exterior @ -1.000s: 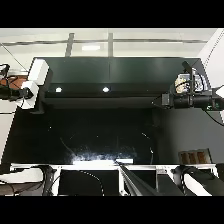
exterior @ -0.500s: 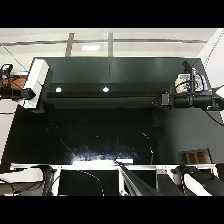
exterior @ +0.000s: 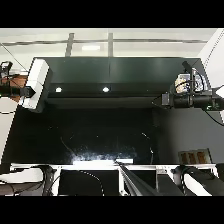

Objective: Fold the box and place the chain.

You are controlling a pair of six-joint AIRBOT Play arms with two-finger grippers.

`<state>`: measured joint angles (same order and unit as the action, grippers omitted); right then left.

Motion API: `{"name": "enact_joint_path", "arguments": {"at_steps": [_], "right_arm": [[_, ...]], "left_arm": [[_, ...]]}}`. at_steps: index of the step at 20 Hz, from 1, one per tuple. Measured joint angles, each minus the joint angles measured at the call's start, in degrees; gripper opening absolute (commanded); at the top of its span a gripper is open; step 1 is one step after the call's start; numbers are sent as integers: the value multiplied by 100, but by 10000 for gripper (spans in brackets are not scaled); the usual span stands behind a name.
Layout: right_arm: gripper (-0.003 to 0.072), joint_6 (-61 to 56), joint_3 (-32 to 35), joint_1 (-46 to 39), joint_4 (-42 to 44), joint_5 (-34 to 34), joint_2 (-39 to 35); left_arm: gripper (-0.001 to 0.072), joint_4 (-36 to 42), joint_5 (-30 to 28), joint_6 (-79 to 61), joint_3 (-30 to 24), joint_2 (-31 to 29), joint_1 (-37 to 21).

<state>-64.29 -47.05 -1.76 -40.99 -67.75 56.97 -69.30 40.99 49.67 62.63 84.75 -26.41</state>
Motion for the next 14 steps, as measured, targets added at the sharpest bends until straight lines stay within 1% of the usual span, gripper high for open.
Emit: {"name": "enact_joint_path", "arguments": {"at_steps": [2, 4, 6, 7, 8, 9, 10, 11, 14], "right_arm": [[42, 0, 0, 0, 2, 2, 0], [42, 0, -2, 0, 0, 17, 0], [42, 4, -35, -7, -2, 37, 0], [42, 11, -92, -13, -4, 31, 0], [42, 20, -199, -26, -9, -4, -2], [42, 24, -345, -44, -28, -61, -13], [42, 33, -555, -68, -74, -127, -44], [42, 37, -774, -81, -162, -197, -94], [41, -153, -1322, -103, -684, -177, -450]], "left_arm": [[709, -37, 94, 0, 105, -219, 0], [707, -4, 337, 2, 240, -535, 0], [701, 227, 579, 4, 334, -935, 0], [660, 428, 686, 4, 365, -1176, 0], [537, 667, 776, 15, 387, -1427, 9], [307, 922, 828, 26, 400, -1674, 28], [137, 1196, 876, 103, 411, -1947, 63], [23, 1397, 944, 179, 420, -2197, 116], [22, 1722, 1222, 407, 385, -2942, 507]]}}
